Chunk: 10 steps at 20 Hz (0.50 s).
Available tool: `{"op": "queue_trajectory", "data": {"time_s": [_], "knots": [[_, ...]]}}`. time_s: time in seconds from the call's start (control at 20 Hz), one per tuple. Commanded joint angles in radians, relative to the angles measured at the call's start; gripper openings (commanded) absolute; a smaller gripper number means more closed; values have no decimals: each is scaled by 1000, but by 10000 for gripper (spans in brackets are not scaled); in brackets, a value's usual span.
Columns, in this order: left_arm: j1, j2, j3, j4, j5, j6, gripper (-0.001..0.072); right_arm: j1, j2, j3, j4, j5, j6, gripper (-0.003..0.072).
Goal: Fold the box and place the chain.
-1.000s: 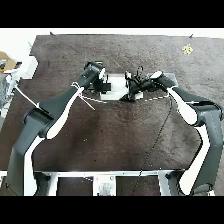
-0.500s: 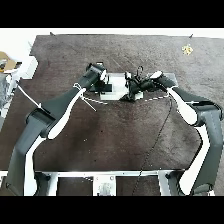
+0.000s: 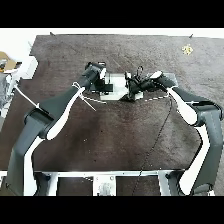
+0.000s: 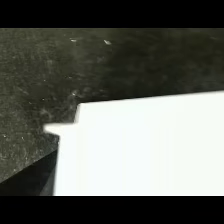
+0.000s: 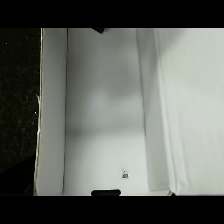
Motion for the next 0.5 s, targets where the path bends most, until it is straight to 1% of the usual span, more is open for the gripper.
{"op": "queue_trajectory", "data": {"time_s": [0.0, 0.1, 0.2, 0.3, 0.45], "knots": [[15, 42, 2, -30, -16, 81, 432, 1, 0, 0, 0, 0, 1, 507], [30, 77, 6, -32, -46, 142, 432, 0, 0, 0, 0, -1, 1, 507], [52, 113, 7, -32, -47, 219, 432, 0, 0, 0, 0, 0, 1, 507], [67, 145, 7, -34, -45, 363, 432, 0, 0, 0, 0, 0, 1, 507], [89, 176, 8, -91, -41, 602, 432, 1, 0, 0, 0, 0, 1, 507]]}}
